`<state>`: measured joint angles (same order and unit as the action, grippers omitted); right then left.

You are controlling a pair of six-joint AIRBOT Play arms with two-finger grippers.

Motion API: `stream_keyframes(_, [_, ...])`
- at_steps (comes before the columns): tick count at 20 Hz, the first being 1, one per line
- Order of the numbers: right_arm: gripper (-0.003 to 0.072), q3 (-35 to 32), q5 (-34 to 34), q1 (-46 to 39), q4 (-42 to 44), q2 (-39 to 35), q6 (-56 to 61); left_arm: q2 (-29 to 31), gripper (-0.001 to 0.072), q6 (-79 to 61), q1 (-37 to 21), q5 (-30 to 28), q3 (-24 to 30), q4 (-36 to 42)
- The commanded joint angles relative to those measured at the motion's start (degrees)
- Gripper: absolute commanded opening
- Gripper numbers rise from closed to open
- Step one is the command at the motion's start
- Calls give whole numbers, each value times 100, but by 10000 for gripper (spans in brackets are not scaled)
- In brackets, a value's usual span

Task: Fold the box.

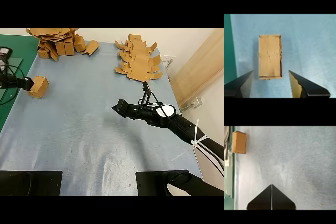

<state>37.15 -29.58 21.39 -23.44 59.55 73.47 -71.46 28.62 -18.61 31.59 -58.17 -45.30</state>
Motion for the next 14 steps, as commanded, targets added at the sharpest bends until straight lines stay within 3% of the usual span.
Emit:
stream_keyframes(1, [3,4,7,0,-37,-4,2,811,694,63,109,509,-11,197])
stream_keyframes(2, [3,4,4,2,-35,-4,4,925,608,101,297,789,-9,411])
stream_keyframes(4, [3,4,-20,2,-37,-4,2,973,269,98,798,1320,-9,756])
stream_keyframes(6, [3,4,-17,2,-37,-4,2,973,13,90,1377,1443,-9,839])
stream_keyframes(10, [4,4,-20,2,-37,-4,2,953,14,94,2326,1333,-9,892])
stream_keyframes(14, [4,4,-17,2,-37,-4,2,951,14,79,2651,1353,-9,892])
